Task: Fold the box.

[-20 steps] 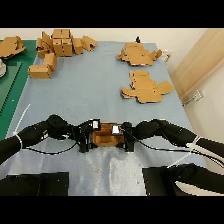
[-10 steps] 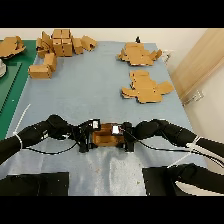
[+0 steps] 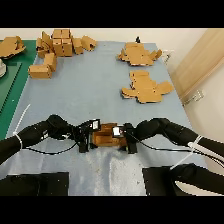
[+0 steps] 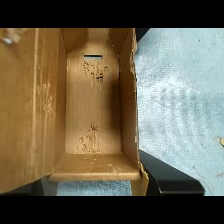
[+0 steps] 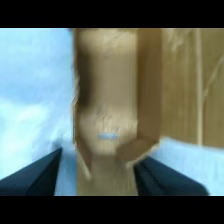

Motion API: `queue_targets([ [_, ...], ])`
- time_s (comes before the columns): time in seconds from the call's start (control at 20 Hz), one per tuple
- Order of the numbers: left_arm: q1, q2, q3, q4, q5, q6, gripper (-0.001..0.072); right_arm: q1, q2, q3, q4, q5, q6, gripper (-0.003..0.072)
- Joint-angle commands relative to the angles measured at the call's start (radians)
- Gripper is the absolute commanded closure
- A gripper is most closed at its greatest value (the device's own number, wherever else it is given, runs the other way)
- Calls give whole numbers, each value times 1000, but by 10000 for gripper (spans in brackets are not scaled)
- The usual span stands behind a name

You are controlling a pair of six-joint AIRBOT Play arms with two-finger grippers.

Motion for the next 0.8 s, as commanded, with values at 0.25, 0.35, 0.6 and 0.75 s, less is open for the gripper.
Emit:
queue_targets([
  [0.25, 0, 0, 0, -2, 3, 0, 283, -120, 269, 27, -18, -124, 122, -34],
  [0.35, 0, 0, 0, -2, 3, 0, 283, -119, 365, 27, -9, -137, 283, -34],
  [0.6, 0, 0, 0, -2, 3, -1, 283, -100, 466, 24, 89, -283, 859, -34],
  [0.75, 0, 0, 0, -2, 3, 0, 283, -68, 451, 23, 128, -283, 1211, -34],
])
